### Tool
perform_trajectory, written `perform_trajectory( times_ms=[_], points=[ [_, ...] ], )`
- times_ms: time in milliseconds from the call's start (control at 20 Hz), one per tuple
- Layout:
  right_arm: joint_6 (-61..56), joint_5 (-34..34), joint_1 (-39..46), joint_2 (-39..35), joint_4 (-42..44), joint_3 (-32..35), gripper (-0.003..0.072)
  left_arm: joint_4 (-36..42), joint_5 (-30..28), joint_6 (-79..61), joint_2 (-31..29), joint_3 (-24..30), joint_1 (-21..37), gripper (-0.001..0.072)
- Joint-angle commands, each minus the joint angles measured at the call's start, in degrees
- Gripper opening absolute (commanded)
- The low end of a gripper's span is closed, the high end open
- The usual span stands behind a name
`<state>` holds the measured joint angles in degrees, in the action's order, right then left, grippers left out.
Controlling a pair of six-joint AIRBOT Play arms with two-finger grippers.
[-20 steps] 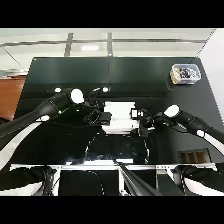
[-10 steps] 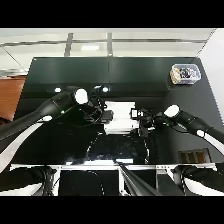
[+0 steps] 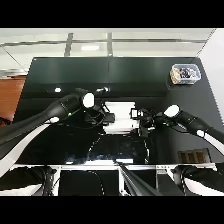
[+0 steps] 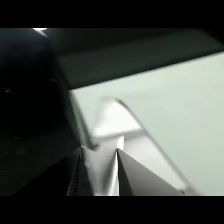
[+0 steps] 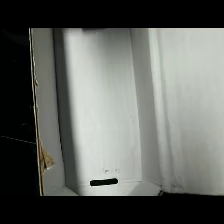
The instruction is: Fold the box and place the chain.
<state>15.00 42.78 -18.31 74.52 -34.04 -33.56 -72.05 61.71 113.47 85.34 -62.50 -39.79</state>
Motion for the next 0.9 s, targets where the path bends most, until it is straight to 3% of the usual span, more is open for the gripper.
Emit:
perform_trajectory(
  times_ms=[0, 200, 500, 850],
  points=[
    [0.04, 0.02, -0.04, 0.04, -0.04, -0.04, 0.0223, -10.32, 0.20, 8.72, 0.76, -0.15, -2.12, 0.0275],
    [0.04, 0.02, -0.04, 0.04, -0.04, -0.04, 0.0223, -12.46, -0.17, 13.46, 1.14, -1.22, -3.23, 0.0275],
    [0.04, 0.02, -0.04, 0.04, -0.04, -0.04, 0.0223, -12.90, 3.98, 14.60, 6.82, -8.44, -5.73, 0.0275],
    [0.04, 0.02, -0.04, 0.04, -0.04, -0.04, 0.0223, -12.52, 6.47, 15.56, 7.10, -8.70, -5.90, 0.0275]
  ],
)
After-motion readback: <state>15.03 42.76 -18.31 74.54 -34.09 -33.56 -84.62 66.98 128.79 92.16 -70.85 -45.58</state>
